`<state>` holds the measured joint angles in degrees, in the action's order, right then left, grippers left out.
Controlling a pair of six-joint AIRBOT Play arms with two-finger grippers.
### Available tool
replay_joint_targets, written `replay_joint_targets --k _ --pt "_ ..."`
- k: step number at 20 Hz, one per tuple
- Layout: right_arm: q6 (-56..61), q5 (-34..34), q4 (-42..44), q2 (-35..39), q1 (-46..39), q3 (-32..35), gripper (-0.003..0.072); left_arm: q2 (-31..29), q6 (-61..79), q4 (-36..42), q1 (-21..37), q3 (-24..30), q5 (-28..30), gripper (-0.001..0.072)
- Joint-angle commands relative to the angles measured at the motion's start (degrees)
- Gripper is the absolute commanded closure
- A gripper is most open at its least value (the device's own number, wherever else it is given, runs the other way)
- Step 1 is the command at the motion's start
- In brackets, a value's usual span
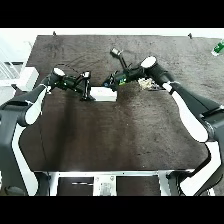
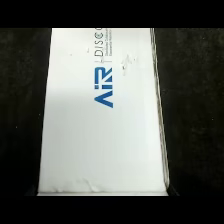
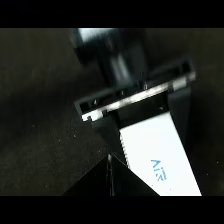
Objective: Fold the box and place the chain.
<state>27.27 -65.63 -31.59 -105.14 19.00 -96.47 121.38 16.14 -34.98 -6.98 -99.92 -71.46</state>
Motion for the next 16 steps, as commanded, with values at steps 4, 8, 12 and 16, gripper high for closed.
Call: replay_joint_targets --k 4,8,12,16 --pt "3.8 1.5 3.9 18.9 -1.7 8.0 0.0676 0.0 0.3 -0.2 0.1 0.0 0.0 0.0219" --pt "3.8 7.0 3.9 36.0 -5.9 26.4 0.0676 0.0 0.3 -0.1 0.1 0.0 0.0 0.0219" --pt "2.2 17.6 4.0 51.0 -11.2 46.5 0.0675 0.0 0.3 0.4 0.1 0.0 0.0 0.0219" --pt "2.1 19.7 4.0 56.8 -15.2 54.1 0.0675 0.0 0.3 1.4 0.1 0.0 0.1 0.0219"
